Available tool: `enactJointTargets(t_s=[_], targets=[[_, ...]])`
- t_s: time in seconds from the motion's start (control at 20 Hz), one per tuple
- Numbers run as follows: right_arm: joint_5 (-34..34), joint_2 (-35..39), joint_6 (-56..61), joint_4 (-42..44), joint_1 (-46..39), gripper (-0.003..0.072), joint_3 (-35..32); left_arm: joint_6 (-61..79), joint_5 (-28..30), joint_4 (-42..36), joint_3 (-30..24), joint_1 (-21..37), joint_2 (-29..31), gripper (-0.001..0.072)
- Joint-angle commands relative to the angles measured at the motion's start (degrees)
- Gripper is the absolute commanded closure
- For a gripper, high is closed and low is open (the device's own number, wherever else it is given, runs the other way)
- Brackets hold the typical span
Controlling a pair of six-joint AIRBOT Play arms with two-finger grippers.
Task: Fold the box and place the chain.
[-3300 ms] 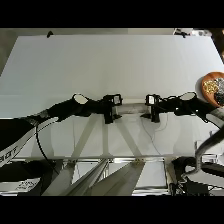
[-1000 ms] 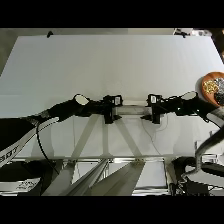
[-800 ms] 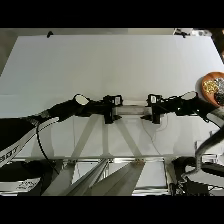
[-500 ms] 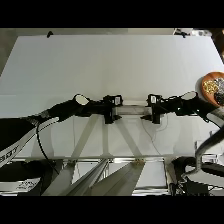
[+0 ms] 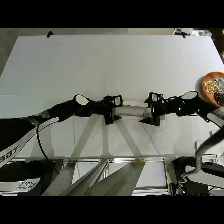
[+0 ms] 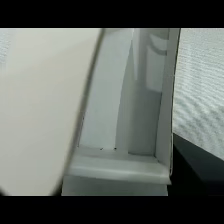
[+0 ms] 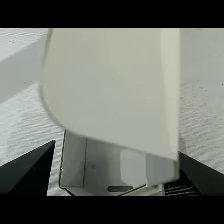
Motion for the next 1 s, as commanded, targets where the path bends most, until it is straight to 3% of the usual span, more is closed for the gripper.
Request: enactJointTargets(t_s=[0.0, 0.35, 0.9, 0.95], targets=[[3.34, 1.55, 4.17, -3.41, 0.02, -0.0015, 0.0, -0.02, 0.13, -0.04, 0.07, 0.04, 0.0, 0.0212], [0.11, 6.91, 19.15, -21.57, 0.02, -0.0007, 0.0, -0.02, 0.15, -0.07, 0.07, 0.02, 0.0, 0.0212], [-8.39, 13.53, 20.96, -22.23, 0.02, -0.0003, 0.0, -0.02, -0.31, -0.04, 0.07, 0.04, 0.39, 0.0212], [-8.48, 14.25, 20.96, -22.23, 0.02, 0.0022, 0.0, 0.0, -0.31, -0.02, 0.07, 0.02, 0.74, 0.0212]])
